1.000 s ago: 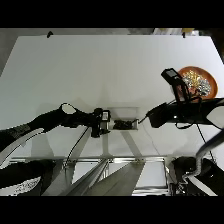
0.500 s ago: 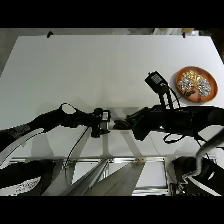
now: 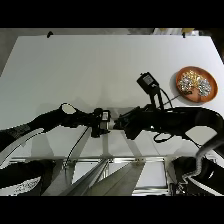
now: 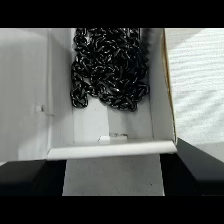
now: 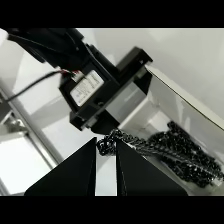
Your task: Fold the box and place the chain.
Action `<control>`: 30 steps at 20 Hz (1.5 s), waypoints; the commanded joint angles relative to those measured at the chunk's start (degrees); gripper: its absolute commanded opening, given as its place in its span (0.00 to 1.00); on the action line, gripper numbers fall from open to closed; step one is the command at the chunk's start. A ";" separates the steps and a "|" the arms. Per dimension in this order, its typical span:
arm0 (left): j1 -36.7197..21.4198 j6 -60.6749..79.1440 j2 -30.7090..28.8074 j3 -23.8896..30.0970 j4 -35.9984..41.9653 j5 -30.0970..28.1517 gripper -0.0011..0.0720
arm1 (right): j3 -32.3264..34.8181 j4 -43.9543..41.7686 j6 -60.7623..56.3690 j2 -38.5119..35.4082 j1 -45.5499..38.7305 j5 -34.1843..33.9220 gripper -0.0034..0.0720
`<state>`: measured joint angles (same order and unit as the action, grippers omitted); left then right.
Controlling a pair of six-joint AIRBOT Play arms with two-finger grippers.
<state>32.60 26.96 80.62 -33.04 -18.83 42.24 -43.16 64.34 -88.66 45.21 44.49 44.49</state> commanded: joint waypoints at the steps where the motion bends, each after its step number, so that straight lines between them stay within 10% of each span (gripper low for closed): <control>1: 0.00 0.02 0.02 -0.02 -0.02 -0.02 0.46 | 1.99 0.46 0.26 4.87 0.09 -0.02 0.07; 4: 0.00 0.02 0.02 -0.02 -0.02 -0.02 0.46 | 2.23 2.38 0.24 10.29 0.07 -0.39 0.08; 9: 0.00 0.02 0.02 -0.02 -0.02 -0.02 0.46 | -1.01 2.80 0.33 11.80 -3.28 5.68 0.43; 14: 0.00 0.02 0.02 -0.02 -0.02 -0.02 0.46 | -11.30 5.35 2.38 11.80 -15.80 15.04 0.38; 18: 0.00 0.02 0.02 -0.02 -0.02 -0.02 0.46 | -11.76 11.74 2.21 12.70 -24.72 13.46 0.07; 25: 0.00 0.02 0.02 -0.02 -0.02 -0.02 0.46 | -10.75 20.00 -2.40 24.92 -33.70 15.17 0.08; 28: 0.00 0.02 0.02 -0.02 -0.02 0.00 0.46 | -10.60 22.82 -2.43 30.23 -34.62 17.99 0.42; 30: 0.00 0.02 0.02 -0.02 -0.02 0.00 0.46 | -10.49 24.20 -3.28 32.41 -34.62 18.58 0.44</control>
<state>32.60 26.96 80.62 -33.04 -18.83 42.24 -53.84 85.69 -90.76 73.80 10.74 61.30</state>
